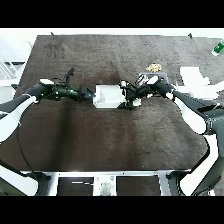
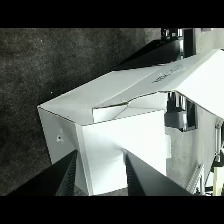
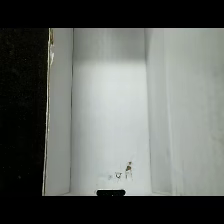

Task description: Fold the box and place the chain.

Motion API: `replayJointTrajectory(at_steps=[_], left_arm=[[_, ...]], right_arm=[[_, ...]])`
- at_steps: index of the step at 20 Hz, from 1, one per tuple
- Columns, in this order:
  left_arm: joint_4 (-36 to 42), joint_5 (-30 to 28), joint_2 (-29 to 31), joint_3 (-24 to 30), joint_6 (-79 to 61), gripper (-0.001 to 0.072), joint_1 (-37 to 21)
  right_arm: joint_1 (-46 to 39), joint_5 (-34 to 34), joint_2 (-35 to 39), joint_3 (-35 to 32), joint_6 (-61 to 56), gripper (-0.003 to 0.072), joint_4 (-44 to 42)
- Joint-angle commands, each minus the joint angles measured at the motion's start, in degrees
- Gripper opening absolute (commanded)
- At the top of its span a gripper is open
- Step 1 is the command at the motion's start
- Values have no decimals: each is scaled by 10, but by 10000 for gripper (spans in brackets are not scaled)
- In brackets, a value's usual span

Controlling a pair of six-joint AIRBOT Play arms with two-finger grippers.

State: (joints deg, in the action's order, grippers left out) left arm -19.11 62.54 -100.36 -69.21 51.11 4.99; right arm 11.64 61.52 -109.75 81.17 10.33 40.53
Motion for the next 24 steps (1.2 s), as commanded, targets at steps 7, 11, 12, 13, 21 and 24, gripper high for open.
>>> replayJointTrajectory(at_steps=[7,11,12,13,21,24], left_arm=[[-91,11,1,-47,87,376,30],[-139,11,1,-81,126,376,45],[-153,11,1,-85,139,376,51],[-165,9,1,-87,149,376,54],[-237,-21,1,-106,218,376,84],[-286,-24,0,-127,262,376,104]], right_arm=[[0,0,0,0,0,515,0],[0,0,0,0,0,515,0],[0,0,0,0,0,515,0],[0,0,0,0,0,515,0],[0,0,0,0,0,515,0],[0,0,0,0,0,515,0]])
